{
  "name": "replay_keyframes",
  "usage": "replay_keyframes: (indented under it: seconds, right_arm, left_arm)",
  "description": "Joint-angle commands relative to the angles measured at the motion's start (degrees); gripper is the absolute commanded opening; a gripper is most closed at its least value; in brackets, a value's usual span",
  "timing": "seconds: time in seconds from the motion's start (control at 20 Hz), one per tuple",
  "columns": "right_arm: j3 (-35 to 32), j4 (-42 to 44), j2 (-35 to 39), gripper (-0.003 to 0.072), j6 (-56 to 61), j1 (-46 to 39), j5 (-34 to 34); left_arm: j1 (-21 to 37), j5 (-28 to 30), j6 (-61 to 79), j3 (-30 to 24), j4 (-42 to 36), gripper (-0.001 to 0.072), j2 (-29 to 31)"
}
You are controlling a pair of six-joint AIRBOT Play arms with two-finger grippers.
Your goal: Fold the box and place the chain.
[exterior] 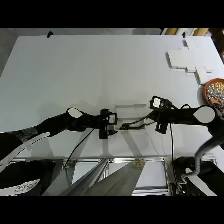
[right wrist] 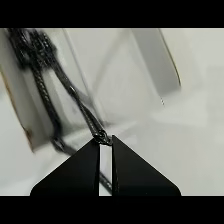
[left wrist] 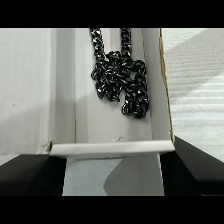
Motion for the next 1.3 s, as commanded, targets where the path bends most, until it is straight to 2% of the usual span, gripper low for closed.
replay_keyframes:
  seconds: [0.0,0.35,0.55,0.8,1.0,1.05,1.15,1.2,1.25]
  right_arm:
    - [-0.02,8.2,1.36,0.0021,1.51,5.03,0.37]
    - [-0.02,8.22,0.98,0.0022,1.27,17.42,-3.17]
    - [-0.02,8.13,-0.74,0.0023,1.77,17.86,-7.13]
    - [-0.02,7.8,-2.89,0.0023,9.88,17.84,-14.03]
    - [-0.02,4.52,-3.1,0.0023,13.22,17.84,-15.34]
    - [-0.02,2.6,-3.1,0.0038,15.87,17.84,-16.09]
    - [-0.02,-0.68,-3.1,0.0195,18.05,17.84,-16.13]
    - [-0.02,-1.66,-3.1,0.0234,18.03,17.84,-15.89]
    - [-0.02,-2.62,-3.04,0.0234,18.03,17.84,-15.47]
  left_arm:
    - [0.02,0.0,0.0,0.0,0.02,0.005,0.02]
    - [0.02,0.0,0.0,0.0,0.02,0.005,0.02]
    - [0.02,0.0,0.0,0.0,0.02,0.005,0.02]
    - [0.02,0.0,0.0,0.0,0.02,0.005,0.02]
    - [0.02,0.0,0.0,0.0,0.02,0.005,0.02]
    - [0.02,0.0,0.0,0.0,0.02,0.005,0.02]
    - [0.02,0.0,0.0,0.0,0.02,0.005,0.0]
    - [0.02,0.0,0.0,0.0,0.02,0.005,0.02]
    - [0.02,0.0,0.0,0.0,0.02,0.005,0.0]
